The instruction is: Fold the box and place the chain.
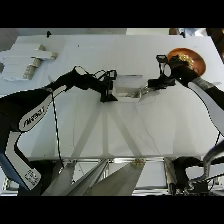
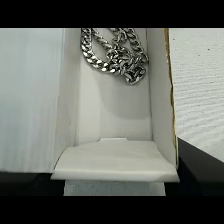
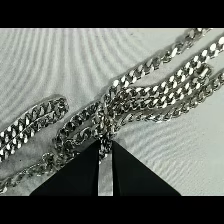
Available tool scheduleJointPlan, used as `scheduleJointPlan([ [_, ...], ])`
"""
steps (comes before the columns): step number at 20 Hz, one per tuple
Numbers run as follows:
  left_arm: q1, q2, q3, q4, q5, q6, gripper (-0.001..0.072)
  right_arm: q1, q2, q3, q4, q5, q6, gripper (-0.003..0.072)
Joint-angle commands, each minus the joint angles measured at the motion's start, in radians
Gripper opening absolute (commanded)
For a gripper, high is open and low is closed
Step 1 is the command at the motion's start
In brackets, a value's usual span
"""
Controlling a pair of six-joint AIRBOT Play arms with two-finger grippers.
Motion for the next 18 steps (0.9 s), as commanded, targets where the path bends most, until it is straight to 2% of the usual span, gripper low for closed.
scheduleJointPlan([
  [1,0.000,0.000,0.000,0.000,0.000,0.000,0.0376,0.008,0.015,0.000,-0.010,0.008,-0.013,0.0014],
  [7,0.000,0.000,0.000,0.000,0.000,0.000,0.0376,0.049,0.146,0.000,-0.013,0.007,-0.137,0.0014],
  [13,0.000,0.000,0.000,0.000,-0.001,0.000,0.0376,0.156,0.261,0.000,-0.008,0.089,-0.249,0.0014],
  [18,0.000,0.000,0.000,0.000,-0.001,0.000,0.0376,0.257,0.306,0.000,0.006,0.140,-0.268,0.0014],
])
